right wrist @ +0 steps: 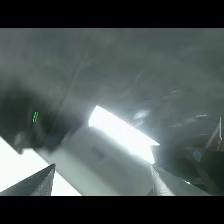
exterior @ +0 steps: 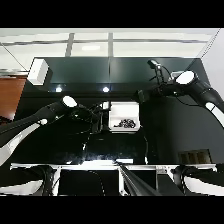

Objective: Fold the box and place the chain.

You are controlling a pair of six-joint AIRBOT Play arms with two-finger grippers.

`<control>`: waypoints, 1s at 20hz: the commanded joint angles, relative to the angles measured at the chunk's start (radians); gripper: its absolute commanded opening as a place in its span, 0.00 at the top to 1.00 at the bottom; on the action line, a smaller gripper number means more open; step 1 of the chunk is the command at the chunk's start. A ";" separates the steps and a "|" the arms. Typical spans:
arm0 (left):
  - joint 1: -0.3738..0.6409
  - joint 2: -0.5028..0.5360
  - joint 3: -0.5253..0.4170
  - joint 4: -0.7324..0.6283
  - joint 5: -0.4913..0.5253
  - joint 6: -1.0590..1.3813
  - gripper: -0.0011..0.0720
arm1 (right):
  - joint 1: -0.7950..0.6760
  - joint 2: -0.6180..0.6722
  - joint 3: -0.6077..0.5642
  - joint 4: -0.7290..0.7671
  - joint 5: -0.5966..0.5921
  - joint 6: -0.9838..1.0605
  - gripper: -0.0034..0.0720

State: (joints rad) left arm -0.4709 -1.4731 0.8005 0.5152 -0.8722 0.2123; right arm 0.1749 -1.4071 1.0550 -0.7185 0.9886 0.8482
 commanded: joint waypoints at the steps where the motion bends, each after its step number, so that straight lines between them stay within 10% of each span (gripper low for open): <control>1: -0.001 -0.001 0.001 0.000 0.000 0.000 0.32 | 0.012 -0.008 0.041 -0.002 0.200 -0.237 0.06; 6: -0.001 -0.001 0.001 0.000 0.000 0.000 0.32 | 0.014 0.104 0.039 -0.096 0.356 -0.259 0.06; 20: -0.001 -0.001 0.001 0.000 -0.001 0.000 0.32 | 0.088 0.164 -0.183 -0.060 0.161 -0.542 0.07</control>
